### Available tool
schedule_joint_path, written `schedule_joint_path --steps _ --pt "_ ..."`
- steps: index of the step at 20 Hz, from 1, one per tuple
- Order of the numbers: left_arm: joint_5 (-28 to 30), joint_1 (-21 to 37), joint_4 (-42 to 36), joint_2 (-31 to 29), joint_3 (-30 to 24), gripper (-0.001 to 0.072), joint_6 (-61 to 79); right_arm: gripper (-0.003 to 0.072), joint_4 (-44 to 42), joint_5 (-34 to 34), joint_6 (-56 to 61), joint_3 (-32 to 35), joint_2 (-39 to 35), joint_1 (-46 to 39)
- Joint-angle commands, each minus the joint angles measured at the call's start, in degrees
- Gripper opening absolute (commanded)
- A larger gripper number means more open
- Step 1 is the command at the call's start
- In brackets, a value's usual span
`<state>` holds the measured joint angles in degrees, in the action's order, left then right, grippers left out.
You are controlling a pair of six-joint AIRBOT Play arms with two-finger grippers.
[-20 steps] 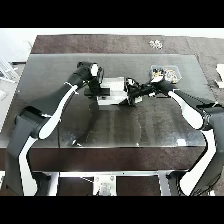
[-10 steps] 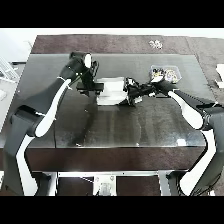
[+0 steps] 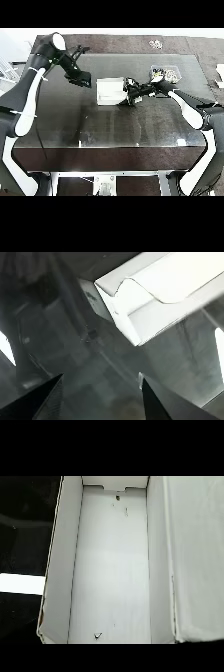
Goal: Fold the box and place the chain.
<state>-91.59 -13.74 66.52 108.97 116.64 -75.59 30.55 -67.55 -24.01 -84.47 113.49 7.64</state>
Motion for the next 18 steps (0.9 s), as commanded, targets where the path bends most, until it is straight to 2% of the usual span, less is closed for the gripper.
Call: schedule_joint_path --steps 1,2,3,4,5,6,8,13,18 --pt "4.0 4.3 -8.1 -0.6 -5.5 0.0539 24.5 0.0587 0.0 0.0 0.0 0.0 0.0 0.0" --pt "3.6 6.1 -12.7 -0.6 -8.1 0.0523 32.9 0.0587 0.0 0.0 0.0 0.0 0.0 0.0" --pt "3.4 8.0 -16.4 -0.6 -10.4 0.0295 39.3 0.0587 0.0 0.0 0.0 0.0 0.0 0.0" --pt "2.9 9.2 -19.3 -0.6 -12.4 0.0245 43.4 0.0587 0.0 0.0 0.0 0.0 0.0 0.0" --pt "3.2 10.1 -21.7 -0.6 -14.4 0.0428 47.6 0.0587 0.0 0.0 0.0 0.0 0.0 0.0" --pt "5.9 10.5 -24.1 -0.6 -17.0 0.0719 52.7 0.0587 0.0 0.0 0.0 0.0 0.0 0.0" --pt "12.5 10.8 -28.9 -0.6 -22.7 0.072 63.7 0.0587 0.0 0.0 0.0 0.0 0.0 0.0" --pt "21.6 10.4 -39.4 0.5 -33.1 0.072 90.3 0.0587 0.0 0.0 0.0 0.0 0.0 0.0" --pt "22.4 9.0 -42.0 2.7 -33.6 0.072 99.0 0.0587 0.0 0.0 0.0 0.0 0.0 0.0"
